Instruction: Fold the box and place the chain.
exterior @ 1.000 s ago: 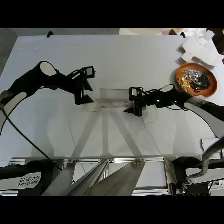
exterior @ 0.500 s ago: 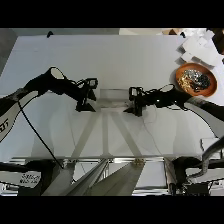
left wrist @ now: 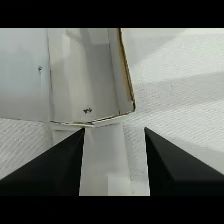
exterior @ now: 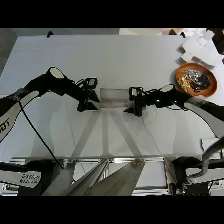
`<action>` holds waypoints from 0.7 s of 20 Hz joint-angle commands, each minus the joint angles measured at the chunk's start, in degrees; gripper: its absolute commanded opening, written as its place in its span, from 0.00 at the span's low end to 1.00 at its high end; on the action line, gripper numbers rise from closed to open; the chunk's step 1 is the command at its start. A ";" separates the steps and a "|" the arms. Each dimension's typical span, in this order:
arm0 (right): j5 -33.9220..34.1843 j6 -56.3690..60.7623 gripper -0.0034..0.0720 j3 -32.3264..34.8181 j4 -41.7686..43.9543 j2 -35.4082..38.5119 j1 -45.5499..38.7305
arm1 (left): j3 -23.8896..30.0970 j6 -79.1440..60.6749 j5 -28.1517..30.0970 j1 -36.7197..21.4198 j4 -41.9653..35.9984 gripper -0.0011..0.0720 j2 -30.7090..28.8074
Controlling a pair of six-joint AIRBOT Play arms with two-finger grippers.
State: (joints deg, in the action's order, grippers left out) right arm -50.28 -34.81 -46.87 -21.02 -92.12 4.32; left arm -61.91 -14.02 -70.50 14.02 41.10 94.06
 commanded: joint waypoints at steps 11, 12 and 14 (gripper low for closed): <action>-0.07 0.00 0.54 -0.02 0.02 0.00 0.00 | 0.02 -1.49 3.82 0.00 0.09 0.10 0.04; -0.07 0.00 0.54 -0.02 0.02 0.00 0.00 | 0.02 -1.49 3.82 0.02 0.07 0.10 0.04; -0.07 0.00 0.54 -0.02 0.02 0.00 0.00 | 0.02 -1.49 3.82 0.02 0.04 0.10 0.04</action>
